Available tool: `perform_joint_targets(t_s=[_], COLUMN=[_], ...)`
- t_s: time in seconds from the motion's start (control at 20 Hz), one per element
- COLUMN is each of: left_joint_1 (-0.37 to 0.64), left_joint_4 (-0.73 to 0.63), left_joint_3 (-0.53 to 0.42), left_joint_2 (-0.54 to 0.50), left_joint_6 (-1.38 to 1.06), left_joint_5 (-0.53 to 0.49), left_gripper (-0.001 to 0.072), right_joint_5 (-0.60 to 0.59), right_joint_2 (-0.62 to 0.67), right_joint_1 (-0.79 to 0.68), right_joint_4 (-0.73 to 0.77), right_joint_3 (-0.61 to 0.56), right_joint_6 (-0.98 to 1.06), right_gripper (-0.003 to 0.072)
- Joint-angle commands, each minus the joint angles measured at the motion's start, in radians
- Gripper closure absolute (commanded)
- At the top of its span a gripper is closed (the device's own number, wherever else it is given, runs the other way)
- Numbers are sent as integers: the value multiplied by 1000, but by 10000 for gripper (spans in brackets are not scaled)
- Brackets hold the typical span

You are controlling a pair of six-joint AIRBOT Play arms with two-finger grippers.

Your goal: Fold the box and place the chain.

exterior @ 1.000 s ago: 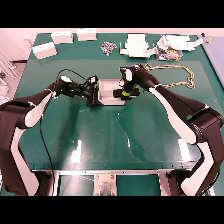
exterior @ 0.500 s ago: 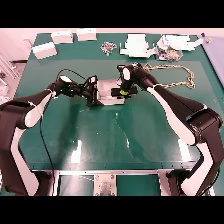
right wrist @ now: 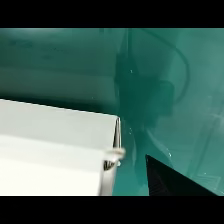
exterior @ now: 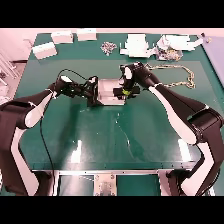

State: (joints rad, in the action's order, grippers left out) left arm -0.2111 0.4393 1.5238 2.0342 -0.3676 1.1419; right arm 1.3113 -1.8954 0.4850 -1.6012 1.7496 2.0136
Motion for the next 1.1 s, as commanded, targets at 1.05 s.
perform_joint_targets(t_s=[1.05], left_joint_1=[1], left_joint_4=[0], left_joint_3=[0], left_joint_2=[0], left_joint_6=[0], left_joint_5=[-1], left_gripper=[80], right_joint_5=[-495], right_joint_2=[308], right_joint_1=[-383], right_joint_4=[81], right_joint_3=[-202], right_joint_6=[-893], right_gripper=[167])
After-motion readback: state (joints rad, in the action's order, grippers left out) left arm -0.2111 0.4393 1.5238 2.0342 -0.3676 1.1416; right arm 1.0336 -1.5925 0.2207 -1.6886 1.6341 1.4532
